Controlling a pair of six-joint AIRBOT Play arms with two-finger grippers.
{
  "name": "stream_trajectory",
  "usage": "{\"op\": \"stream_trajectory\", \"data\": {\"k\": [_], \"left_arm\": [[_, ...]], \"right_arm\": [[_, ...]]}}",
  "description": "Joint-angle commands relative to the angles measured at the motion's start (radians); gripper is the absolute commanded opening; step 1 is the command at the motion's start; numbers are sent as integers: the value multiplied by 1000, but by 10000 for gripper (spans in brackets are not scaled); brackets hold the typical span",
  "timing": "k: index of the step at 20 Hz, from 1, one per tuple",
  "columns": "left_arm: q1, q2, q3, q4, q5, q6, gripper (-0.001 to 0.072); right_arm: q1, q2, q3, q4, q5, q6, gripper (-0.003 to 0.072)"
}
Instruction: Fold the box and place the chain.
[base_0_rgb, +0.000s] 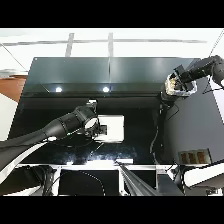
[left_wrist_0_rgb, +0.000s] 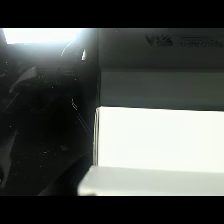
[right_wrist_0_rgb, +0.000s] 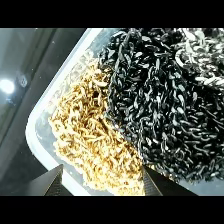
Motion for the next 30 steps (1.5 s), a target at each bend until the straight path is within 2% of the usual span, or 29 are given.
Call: {"op": "stream_trajectory", "data": {"k": [1,7,8,10,11,17,25,28,30], "left_arm": [[0,0,0,0,-2,0,31],[0,0,0,0,-1,0,31],[0,0,0,0,0,0,31],[0,0,0,0,0,0,32],[0,0,0,0,0,0,31],[0,0,0,0,2,0,31],[0,0,0,0,2,0,31],[0,0,0,0,2,0,31],[0,0,0,0,2,0,31]], "right_arm": [[0,-17,1,1,5,15,537],[0,-37,1,0,25,4,537],[0,-38,1,0,25,-13,512],[0,-38,1,3,21,-80,55],[-1,-37,1,3,13,-101,26],[-19,13,2,3,-48,-201,24],[-39,164,5,47,-64,-368,24],[-39,219,59,97,-85,-446,25],[-39,253,140,98,-126,-492,25]]}}
